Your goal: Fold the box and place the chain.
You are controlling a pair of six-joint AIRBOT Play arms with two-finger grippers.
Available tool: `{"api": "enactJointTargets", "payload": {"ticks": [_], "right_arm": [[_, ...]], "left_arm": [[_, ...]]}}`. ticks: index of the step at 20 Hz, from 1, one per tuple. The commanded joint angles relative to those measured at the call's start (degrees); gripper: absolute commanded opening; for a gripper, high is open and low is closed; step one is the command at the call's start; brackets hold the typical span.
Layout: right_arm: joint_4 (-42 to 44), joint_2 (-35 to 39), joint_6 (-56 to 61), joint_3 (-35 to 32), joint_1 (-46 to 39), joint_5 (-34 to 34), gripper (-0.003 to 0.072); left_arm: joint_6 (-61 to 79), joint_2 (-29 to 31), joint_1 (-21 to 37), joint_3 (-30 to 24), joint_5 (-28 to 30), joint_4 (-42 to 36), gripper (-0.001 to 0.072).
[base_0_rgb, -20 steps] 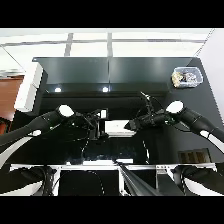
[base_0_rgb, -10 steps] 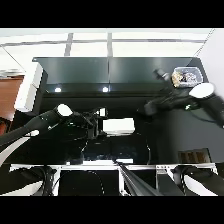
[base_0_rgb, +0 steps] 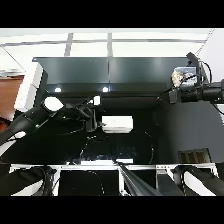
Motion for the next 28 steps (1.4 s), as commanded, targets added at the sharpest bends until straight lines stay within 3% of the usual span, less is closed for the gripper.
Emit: {"api": "enactJointTargets", "payload": {"ticks": [1,5,8,13,18,28], "right_arm": [[-0.4,0.2,0.0,0.0,-0.9,-1.9,0.0017],[-4.1,0.2,0.1,0.0,-1.7,-1.6,0.0016],[-5.3,0.2,0.3,0.0,-5.6,-1.3,0.0016],[-5.4,0.2,0.2,0.0,-9.7,-1.3,0.0016],[-5.4,0.2,0.2,0.0,-9.7,-1.2,0.0017],[-5.4,0.2,0.2,0.0,-9.7,-1.2,0.0017]], "left_arm": [[-1.4,-1.4,-5.3,4.3,5.0,-4.6,0.0708],[-6.1,-11.6,-8.2,9.8,3.3,-4.6,0.0709],[-7.0,-14.7,-9.2,11.6,2.4,-4.1,0.0709],[-8.8,-15.5,-9.4,11.6,1.9,-2.4,0.0708],[-8.9,-15.7,-9.5,11.6,-2.1,-2.0,0.0707],[-8.8,-15.7,-9.9,13.2,-1.4,-0.4,0.0707]]}}
